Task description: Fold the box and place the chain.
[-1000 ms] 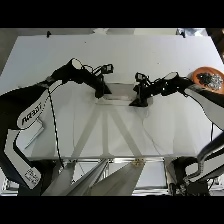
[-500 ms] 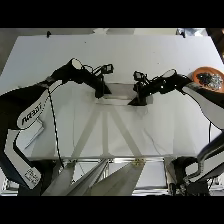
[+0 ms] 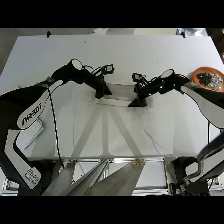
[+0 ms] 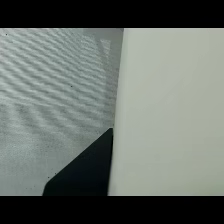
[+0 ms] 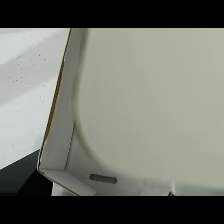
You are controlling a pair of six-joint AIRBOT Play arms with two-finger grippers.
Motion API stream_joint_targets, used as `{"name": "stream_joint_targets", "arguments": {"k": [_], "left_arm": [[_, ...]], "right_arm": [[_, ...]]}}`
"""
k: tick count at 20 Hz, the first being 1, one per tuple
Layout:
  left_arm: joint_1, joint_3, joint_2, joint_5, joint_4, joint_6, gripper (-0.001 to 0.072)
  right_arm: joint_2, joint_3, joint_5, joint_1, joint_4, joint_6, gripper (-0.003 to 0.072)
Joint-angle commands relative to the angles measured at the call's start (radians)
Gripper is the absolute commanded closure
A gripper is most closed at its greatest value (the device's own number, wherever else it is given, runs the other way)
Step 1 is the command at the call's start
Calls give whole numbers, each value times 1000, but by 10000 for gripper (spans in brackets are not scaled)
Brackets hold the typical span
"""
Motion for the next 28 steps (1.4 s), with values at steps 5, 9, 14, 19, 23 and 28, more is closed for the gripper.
{"name": "stream_joint_targets", "arguments": {"k": [5,9,14,19,23,28], "left_arm": [[1,0,0,3,0,1,700],[1,0,0,3,1,1,700],[2,0,0,3,1,1,700],[1,0,0,2,1,1,700],[1,0,0,3,1,1,700],[1,0,0,3,1,1,700]], "right_arm": [[-1,1,11,-9,-4,95,32],[-1,1,11,-9,-4,95,32],[0,0,10,-9,-30,120,-6],[8,-1,-19,-8,-78,119,-6],[13,-28,-72,-8,-77,120,-6],[39,-60,-121,-8,-71,120,-5]]}}
